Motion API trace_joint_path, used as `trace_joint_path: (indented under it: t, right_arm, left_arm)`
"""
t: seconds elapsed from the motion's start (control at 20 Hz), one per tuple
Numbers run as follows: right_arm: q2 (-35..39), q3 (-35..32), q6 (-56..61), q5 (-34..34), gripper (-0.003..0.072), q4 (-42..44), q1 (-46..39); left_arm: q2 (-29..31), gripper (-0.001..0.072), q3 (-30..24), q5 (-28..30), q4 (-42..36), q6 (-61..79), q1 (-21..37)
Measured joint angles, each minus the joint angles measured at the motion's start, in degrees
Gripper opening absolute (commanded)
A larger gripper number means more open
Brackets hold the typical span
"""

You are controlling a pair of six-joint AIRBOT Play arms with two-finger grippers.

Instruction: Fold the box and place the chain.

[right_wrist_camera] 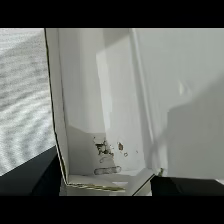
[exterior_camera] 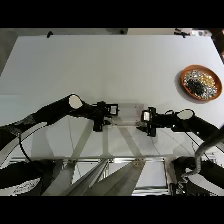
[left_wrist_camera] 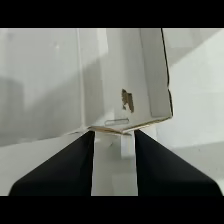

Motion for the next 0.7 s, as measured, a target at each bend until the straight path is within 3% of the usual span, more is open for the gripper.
trace_joint_path:
  t: [0.6, 0.7]
  right_arm:
    - [0.0, 0.0, 0.1, -0.2, 0.0341, 0.1, 0.0]
    - [0.0, 0.0, 0.1, -0.2, 0.0341, 0.1, 0.0]
  left_arm:
    - [0.1, 0.0258, 0.0, 6.2, -3.1, 0.0, -1.4]
    - [-0.5, 0.0287, 0.0, 7.3, -3.5, 0.0, -2.2]
